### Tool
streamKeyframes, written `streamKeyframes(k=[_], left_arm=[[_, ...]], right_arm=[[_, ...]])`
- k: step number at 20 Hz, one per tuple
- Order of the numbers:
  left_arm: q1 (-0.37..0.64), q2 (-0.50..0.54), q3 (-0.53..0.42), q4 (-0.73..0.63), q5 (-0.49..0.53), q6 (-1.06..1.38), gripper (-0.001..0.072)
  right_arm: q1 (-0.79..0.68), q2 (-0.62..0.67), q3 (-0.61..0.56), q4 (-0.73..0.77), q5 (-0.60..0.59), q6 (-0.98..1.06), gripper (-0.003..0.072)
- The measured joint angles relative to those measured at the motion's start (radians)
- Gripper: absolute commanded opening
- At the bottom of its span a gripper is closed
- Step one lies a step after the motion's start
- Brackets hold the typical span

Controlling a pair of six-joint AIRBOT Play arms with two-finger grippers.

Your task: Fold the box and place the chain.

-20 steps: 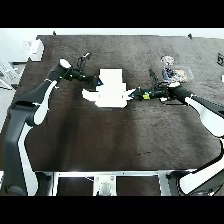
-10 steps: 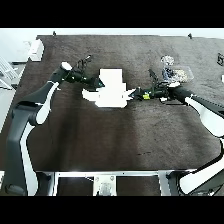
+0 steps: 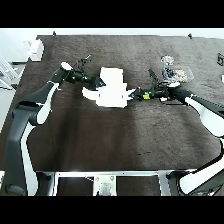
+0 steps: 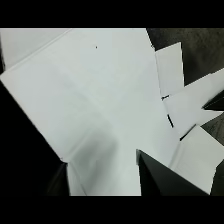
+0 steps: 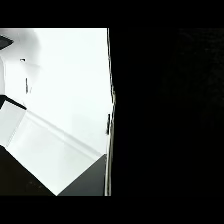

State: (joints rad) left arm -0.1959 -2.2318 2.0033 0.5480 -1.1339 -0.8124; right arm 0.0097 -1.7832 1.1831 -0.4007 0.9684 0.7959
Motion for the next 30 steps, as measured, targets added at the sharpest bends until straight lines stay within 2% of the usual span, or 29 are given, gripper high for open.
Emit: streamKeyframes(k=[18, 19, 20, 21, 23, 26, 27, 28, 29, 30], left_arm=[[0.027, -0.002, 0.000, -0.030, -0.031, 0.014, 0.0348], [0.027, -0.003, 0.000, -0.032, -0.031, 0.017, 0.0334], [0.026, -0.005, 0.000, -0.034, -0.034, 0.019, 0.0249], [0.025, -0.005, 0.000, -0.036, -0.034, 0.022, 0.0249], [0.025, -0.006, 0.000, -0.043, -0.036, 0.025, 0.0186], [0.026, -0.006, 0.000, -0.051, -0.047, 0.032, 0.0177], [0.026, -0.006, 0.000, -0.053, -0.053, 0.037, 0.0112], [0.026, -0.006, 0.000, -0.058, -0.060, 0.042, 0.0109], [0.026, -0.006, 0.000, -0.062, -0.066, 0.048, 0.0031], [0.026, -0.006, 0.000, -0.069, -0.069, 0.055, 0.0020]], right_arm=[[0.000, 0.000, 0.000, -0.002, 0.000, -0.008, 0.0010], [0.000, 0.000, 0.000, -0.002, 0.000, -0.008, 0.0011], [0.000, 0.000, 0.000, -0.001, 0.000, -0.008, 0.0011], [0.000, 0.000, 0.000, -0.001, 0.000, -0.008, 0.0011], [0.000, 0.000, 0.000, -0.001, 0.000, -0.008, 0.0011], [0.000, 0.000, 0.000, 0.000, 0.000, -0.008, 0.0011], [0.000, 0.000, 0.000, 0.000, 0.000, -0.008, 0.0012], [0.000, 0.000, 0.000, 0.000, 0.000, -0.008, 0.0011], [0.000, 0.000, 0.000, 0.000, 0.000, -0.007, 0.0012], [0.000, 0.000, 0.000, 0.000, 0.000, -0.008, 0.0024]])
